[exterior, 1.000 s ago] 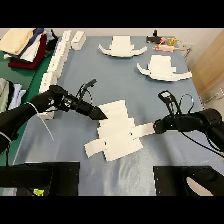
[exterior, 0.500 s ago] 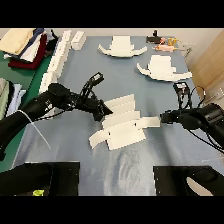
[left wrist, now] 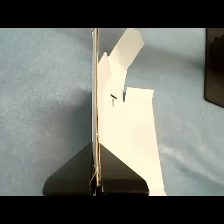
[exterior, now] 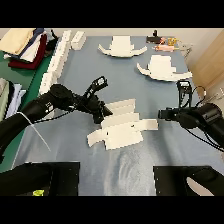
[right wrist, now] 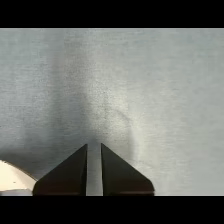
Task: Fold the box.
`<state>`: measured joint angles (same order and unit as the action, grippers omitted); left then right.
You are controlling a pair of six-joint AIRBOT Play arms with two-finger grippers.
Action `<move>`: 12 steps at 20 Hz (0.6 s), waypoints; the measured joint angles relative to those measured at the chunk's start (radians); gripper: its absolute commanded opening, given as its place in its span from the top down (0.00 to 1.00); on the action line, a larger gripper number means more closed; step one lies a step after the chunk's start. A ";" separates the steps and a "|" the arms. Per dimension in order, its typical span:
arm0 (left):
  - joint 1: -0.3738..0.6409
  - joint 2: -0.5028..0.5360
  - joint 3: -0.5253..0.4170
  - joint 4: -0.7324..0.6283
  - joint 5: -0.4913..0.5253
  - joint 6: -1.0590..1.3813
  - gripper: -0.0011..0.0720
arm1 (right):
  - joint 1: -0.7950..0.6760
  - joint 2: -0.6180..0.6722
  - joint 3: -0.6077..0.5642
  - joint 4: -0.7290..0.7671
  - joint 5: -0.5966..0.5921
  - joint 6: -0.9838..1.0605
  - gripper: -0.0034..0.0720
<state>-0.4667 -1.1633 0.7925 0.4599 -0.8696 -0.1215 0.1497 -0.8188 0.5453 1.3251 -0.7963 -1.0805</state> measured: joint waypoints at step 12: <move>-0.076 0.069 -0.127 -0.169 0.018 0.284 0.97 | 0.000 -0.058 0.000 0.065 0.034 0.008 0.85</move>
<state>-0.5426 -1.0939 0.6651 0.2905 -0.8513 0.1627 0.1497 -0.8764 0.5453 1.3903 -0.7620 -1.0729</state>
